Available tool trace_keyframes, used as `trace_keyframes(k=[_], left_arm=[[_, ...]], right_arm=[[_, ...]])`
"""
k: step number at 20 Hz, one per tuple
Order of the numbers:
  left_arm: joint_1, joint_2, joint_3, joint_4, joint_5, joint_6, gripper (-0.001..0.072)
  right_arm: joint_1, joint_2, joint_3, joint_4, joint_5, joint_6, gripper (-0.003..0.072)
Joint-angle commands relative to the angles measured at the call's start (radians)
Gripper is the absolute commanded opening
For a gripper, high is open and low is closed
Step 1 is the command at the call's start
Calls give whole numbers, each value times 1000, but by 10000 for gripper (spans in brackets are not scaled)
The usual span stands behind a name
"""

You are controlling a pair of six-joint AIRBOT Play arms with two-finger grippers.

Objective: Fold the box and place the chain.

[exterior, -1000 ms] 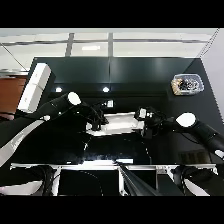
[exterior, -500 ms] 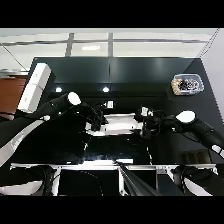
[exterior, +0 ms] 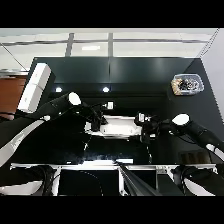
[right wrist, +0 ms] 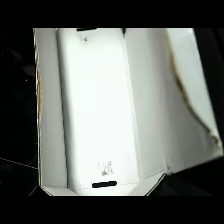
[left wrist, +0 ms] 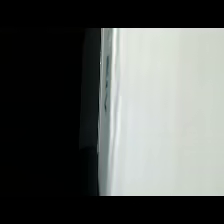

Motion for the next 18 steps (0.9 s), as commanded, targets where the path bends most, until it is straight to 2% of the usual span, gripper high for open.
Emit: trace_keyframes(k=[1,10,18], left_arm=[[0,0,1,-3,3,-1,26],[0,0,1,-3,0,-15,27],[0,0,1,-3,0,-24,27]], right_arm=[[17,-10,-2,-14,-13,-5,703],[46,-20,7,-54,-66,57,704],[52,-47,32,-100,-63,114,704]])
